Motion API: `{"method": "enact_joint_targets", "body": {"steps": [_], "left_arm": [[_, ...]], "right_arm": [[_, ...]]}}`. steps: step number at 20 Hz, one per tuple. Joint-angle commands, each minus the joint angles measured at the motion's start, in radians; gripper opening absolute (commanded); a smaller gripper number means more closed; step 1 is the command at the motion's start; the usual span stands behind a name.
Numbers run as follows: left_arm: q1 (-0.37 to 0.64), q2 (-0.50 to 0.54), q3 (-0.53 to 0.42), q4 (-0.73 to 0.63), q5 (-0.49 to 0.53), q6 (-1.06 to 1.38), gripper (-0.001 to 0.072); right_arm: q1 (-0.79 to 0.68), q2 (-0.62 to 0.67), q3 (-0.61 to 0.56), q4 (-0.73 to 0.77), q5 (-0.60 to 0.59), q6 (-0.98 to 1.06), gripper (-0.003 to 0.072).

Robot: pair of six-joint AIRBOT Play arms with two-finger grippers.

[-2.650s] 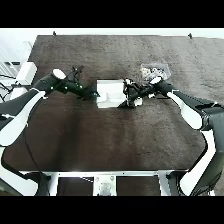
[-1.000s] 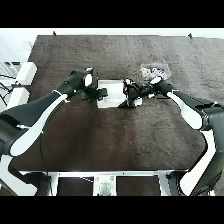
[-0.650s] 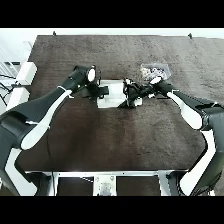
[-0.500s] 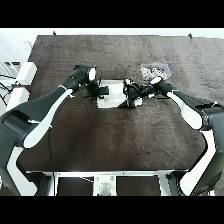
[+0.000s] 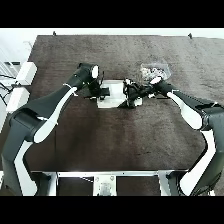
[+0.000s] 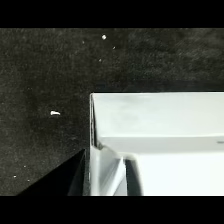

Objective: Fold the box and place the chain.

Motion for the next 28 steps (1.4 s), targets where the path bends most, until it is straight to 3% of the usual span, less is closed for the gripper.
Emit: {"method": "enact_joint_targets", "body": {"steps": [1,8,12,18,21,23,28], "left_arm": [[0.0,-0.008,0.013,0.03,-0.016,-0.003,0.029],[0.002,-0.016,0.026,0.045,-0.006,0.008,0.0285],[0.002,-0.079,0.12,0.046,-0.087,0.017,0.027],[0.002,-0.088,0.127,0.053,-0.107,0.017,0.0245],[0.002,-0.088,0.129,0.05,-0.093,0.045,0.0111],[0.002,-0.088,0.129,0.04,-0.093,0.063,0.0065],[0.0,-0.088,0.129,0.035,-0.09,0.069,0.0019]], "right_arm": [[0.0,0.0,0.0,0.0,0.0,0.0,0.0592],[0.0,0.0,0.0,0.0,0.0,0.0,0.0592],[0.0,0.0,0.0,0.0,0.0,0.0,0.0592],[0.0,0.0,0.0,0.0,0.0,0.0,0.0592],[0.0,0.0,0.0,0.0,0.0,0.0,0.0592],[0.0,0.0,0.0,0.0,0.0,0.0,0.0592],[0.0,0.0,0.0,0.0,0.0,0.0,0.0592]]}}
